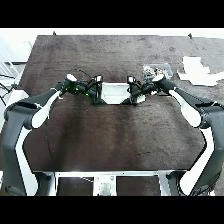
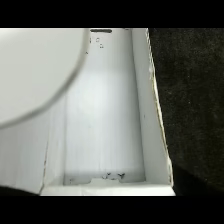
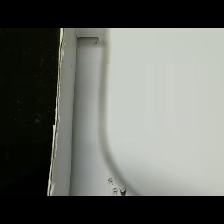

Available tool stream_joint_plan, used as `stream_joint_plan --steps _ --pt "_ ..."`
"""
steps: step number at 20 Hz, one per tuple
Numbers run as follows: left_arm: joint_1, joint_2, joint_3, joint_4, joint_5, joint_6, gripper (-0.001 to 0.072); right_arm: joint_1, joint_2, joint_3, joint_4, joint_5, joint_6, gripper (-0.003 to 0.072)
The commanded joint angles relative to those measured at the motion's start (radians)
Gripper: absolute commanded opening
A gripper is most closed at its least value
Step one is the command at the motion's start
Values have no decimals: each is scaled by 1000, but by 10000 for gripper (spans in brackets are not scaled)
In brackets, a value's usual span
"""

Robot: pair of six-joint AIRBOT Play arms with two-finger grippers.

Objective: Fold the box and place the chain.

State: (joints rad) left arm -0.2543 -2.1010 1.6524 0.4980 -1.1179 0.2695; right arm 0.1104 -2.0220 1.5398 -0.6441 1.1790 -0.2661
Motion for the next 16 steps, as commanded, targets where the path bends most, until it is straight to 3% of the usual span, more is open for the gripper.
stream_joint_plan --steps 1,11,12,14,15,16 --pt "0 0 0 -4 0 0 388 0 -1 0 0 0 0 535" --pt "0 0 0 -5 0 0 388 -8 1 1 27 36 32 538" --pt "0 0 0 -5 0 -3 388 -10 6 2 26 42 50 590" --pt "0 0 0 -5 0 -6 388 -22 16 1 23 45 71 599" --pt "0 0 0 -5 -1 -7 388 -29 23 1 22 45 84 656" --pt "0 0 0 -5 -1 -7 388 -38 28 2 22 45 84 661"
